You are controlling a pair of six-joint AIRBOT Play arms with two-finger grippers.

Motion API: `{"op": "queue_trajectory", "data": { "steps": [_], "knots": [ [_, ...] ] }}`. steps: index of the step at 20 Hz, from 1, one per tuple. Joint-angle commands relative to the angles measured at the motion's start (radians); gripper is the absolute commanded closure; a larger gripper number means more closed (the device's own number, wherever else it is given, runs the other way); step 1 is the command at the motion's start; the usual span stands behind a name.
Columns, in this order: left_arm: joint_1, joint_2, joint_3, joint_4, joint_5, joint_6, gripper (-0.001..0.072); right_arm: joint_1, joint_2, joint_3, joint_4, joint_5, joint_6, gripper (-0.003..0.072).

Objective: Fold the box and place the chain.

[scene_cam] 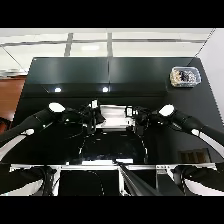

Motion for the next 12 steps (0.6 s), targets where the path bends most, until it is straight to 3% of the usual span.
{"op": "queue_trajectory", "data": {
  "steps": [1,2,4,6,8,9,10,11,12],
  "knots": [
    [-0.002,-0.004,0.001,0.015,0.002,-0.011,0.0379,0.001,0.0,0.0,0.0,0.0,0.0,0.0376],
    [-0.002,-0.004,0.001,0.015,0.003,-0.01,0.0208,0.001,0.0,0.0,0.0,0.0,0.0,0.0376],
    [-0.002,-0.004,0.001,0.025,0.002,-0.011,0.0483,0.001,0.0,0.0,0.0,0.0,0.0,0.0376],
    [-0.002,-0.004,0.001,0.029,0.002,-0.011,0.0483,0.001,0.0,0.0,0.0,0.0,0.0,0.0376],
    [0.002,0.002,0.002,0.035,0.006,-0.012,0.0266,0.001,0.0,0.0,0.0,0.0,0.0,0.0376],
    [0.011,0.018,0.003,0.042,0.005,-0.044,0.0358,0.001,0.0,0.0,0.0,0.0,0.0,0.0376],
    [0.029,0.049,0.003,0.067,0.002,-0.105,0.0571,0.001,0.0,0.0,0.0,0.0,0.0,0.0376],
    [0.053,0.086,0.007,0.119,-0.016,-0.19,0.0683,0.001,0.0,0.0,0.0,0.0,0.0,0.0376],
    [0.087,0.132,0.014,0.184,-0.046,-0.323,0.0682,0.001,0.0,0.0,0.0,0.0,0.0,0.0376]
  ]
}}
